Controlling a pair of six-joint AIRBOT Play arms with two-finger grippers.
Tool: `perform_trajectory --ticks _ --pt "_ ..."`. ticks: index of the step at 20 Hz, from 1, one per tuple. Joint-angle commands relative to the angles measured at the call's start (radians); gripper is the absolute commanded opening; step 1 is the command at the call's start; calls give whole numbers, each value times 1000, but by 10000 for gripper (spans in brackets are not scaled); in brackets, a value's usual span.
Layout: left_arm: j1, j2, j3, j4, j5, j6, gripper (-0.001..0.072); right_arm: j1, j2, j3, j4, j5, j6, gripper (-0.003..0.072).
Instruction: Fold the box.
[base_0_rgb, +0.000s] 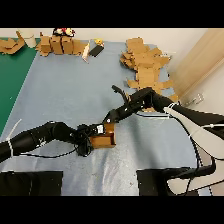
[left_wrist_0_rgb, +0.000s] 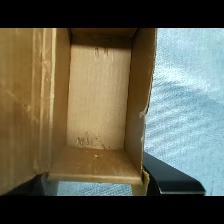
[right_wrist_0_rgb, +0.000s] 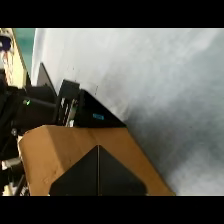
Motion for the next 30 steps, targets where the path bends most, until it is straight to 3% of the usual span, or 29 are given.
perform_trajectory --ticks 1,6,10,11,13,14,15,16,19,21,23,27,30 --pt "0 0 0 0 0 0 460 53 78 -74 -31 62 -51 6" --pt "0 0 0 0 0 0 459 144 303 -262 -215 365 -110 6" --pt "0 0 1 0 0 0 460 256 442 -300 -325 475 -122 7" --pt "0 0 1 0 0 0 459 275 466 -300 -342 491 -123 25" --pt "0 0 0 0 0 0 459 302 494 -300 -369 504 -141 176" --pt "0 0 0 0 0 0 459 309 502 -300 -372 503 -149 193" --pt "0 0 1 0 0 0 459 313 506 -299 -372 503 -154 323" --pt "0 0 1 0 0 0 459 321 511 -299 -374 497 -166 407" --pt "0 0 1 0 0 0 459 354 526 -299 -415 459 -198 427" --pt "0 0 0 0 0 0 459 381 535 -300 -492 448 -200 502" --pt "0 0 0 0 1 0 459 405 550 -300 -571 453 -233 508" --pt "0 0 1 0 0 0 459 483 584 -306 -739 560 -258 507" --pt "0 0 0 0 0 0 459 531 616 -335 -772 629 -258 507"
